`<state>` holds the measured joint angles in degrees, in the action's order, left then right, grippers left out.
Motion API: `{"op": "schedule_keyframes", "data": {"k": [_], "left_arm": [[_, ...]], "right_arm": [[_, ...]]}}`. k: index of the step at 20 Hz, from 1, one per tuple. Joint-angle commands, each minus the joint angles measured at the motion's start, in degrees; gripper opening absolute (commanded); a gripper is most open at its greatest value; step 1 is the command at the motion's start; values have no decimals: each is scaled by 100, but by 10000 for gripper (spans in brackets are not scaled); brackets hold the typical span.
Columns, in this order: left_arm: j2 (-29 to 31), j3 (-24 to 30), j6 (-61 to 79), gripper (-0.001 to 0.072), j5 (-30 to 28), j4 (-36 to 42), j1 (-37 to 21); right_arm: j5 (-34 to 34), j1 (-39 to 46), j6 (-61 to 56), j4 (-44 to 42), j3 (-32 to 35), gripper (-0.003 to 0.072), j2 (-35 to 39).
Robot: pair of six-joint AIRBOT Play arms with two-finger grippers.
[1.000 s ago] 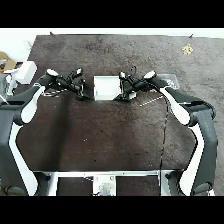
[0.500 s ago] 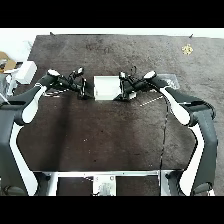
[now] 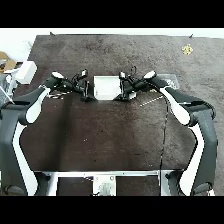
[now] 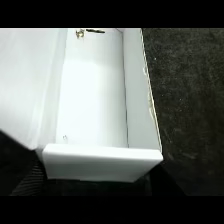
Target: Fold the box and place the chain.
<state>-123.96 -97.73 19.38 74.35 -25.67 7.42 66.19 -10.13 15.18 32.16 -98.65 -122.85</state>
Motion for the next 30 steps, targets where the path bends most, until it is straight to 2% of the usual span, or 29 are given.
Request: {"op": "schedule_keyframes", "data": {"k": [1, 6, 18, 29, 30], "left_arm": [[-68, 0, 282, 719, -131, 177, 87], [-68, 0, 275, 719, -348, 188, 157], [-96, 2, 275, 718, -177, 186, 160], [-146, 0, 317, 716, -302, 223, 170], [-146, 0, 315, 685, -304, 219, 170]], "right_arm": [[2, -2, 0, 0, 2, 446, -2], [2, -2, -2, 0, 2, 446, -2], [2, -2, 0, 0, 2, 446, -2], [2, -2, 0, 0, 2, 446, -2], [2, -2, -2, 0, 2, 446, -2]]}}
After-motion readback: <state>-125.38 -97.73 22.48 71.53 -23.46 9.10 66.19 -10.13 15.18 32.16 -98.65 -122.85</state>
